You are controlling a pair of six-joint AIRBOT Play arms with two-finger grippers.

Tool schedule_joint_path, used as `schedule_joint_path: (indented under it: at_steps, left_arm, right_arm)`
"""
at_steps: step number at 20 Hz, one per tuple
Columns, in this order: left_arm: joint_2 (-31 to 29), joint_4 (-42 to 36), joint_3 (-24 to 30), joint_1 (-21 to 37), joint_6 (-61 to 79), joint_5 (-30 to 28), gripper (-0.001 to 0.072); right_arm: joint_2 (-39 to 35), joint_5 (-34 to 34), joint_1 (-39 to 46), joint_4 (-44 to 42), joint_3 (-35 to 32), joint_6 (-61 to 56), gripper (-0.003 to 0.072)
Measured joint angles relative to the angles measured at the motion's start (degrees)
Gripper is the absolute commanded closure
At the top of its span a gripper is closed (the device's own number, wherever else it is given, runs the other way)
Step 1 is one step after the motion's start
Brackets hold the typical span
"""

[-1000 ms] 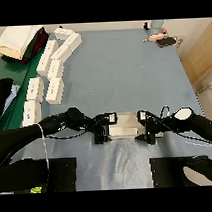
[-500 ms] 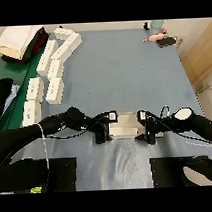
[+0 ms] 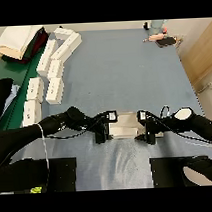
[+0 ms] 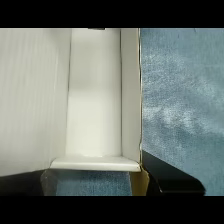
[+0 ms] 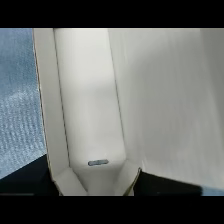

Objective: Fold the box.

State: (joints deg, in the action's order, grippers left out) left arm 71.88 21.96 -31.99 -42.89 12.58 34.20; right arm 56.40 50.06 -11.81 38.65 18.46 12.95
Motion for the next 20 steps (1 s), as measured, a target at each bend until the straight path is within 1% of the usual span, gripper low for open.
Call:
schedule_joint_path:
  at_steps: [15, 16, 20]
  left_arm:
    - [0.0, 0.3, 0.0, 0.0, -0.1, 0.4, 0.0181]
    - [0.0, 0.3, 0.0, 0.0, -0.1, 0.4, 0.0181]
    - [0.0, 0.3, 0.0, 0.0, -0.1, 0.7, 0.0181]
  right_arm:
    - [0.0, 0.0, 0.0, 0.0, 0.0, 0.0, 0.0173]
    - [0.0, 0.0, 0.0, 0.0, 0.0, 0.0, -0.0034]
    - [-0.2, 1.3, 0.0, -1.6, 0.0, -0.7, -0.0033]
